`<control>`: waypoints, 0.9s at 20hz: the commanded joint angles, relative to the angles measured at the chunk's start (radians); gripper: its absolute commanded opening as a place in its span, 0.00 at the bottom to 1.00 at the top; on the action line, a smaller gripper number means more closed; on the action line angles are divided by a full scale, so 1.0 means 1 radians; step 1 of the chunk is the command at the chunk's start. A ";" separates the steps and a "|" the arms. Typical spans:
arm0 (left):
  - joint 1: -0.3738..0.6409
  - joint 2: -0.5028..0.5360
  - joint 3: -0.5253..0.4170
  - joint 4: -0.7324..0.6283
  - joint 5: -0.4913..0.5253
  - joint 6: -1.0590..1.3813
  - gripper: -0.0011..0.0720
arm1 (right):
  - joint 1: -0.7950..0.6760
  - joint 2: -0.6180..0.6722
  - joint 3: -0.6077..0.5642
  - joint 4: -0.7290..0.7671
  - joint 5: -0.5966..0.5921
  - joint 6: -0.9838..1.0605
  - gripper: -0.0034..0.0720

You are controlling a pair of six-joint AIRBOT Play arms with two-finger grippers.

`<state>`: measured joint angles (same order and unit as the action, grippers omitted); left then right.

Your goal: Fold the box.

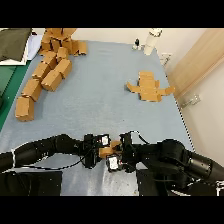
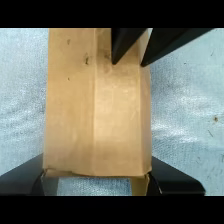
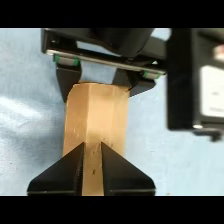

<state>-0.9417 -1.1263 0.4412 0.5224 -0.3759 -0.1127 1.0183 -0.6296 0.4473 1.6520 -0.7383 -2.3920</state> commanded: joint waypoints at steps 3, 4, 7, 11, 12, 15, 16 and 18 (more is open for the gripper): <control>0.000 0.000 0.000 0.000 0.000 0.001 0.67 | 0.000 0.018 0.013 -0.023 -0.004 0.002 0.25; 0.000 0.000 0.000 0.000 0.000 0.000 0.67 | 0.000 0.018 0.013 -0.025 -0.004 0.002 0.25; 0.000 0.000 0.000 0.000 0.000 0.000 0.67 | 0.000 0.018 0.013 -0.039 -0.004 0.002 0.25; 0.000 0.000 0.000 0.000 0.000 0.000 0.67 | 0.000 0.000 0.013 -0.120 0.019 0.021 0.25; 0.000 0.000 0.000 0.000 0.000 0.001 0.67 | 0.000 -0.003 0.013 -0.120 0.023 0.021 0.25; 0.000 0.000 0.000 0.000 0.000 0.001 0.67 | 0.000 -0.014 0.013 -0.120 0.023 0.020 0.25; 0.000 0.000 0.000 0.000 0.000 0.001 0.67 | 0.000 -0.018 0.013 -0.120 0.023 0.020 0.25; 0.000 0.000 0.000 0.000 0.000 0.001 0.67 | 0.000 -0.019 0.013 -0.107 0.023 0.021 0.25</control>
<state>-0.9417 -1.1263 0.4412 0.5224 -0.3759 -0.1127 1.0183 -0.6430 0.4595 1.5402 -0.7177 -2.3734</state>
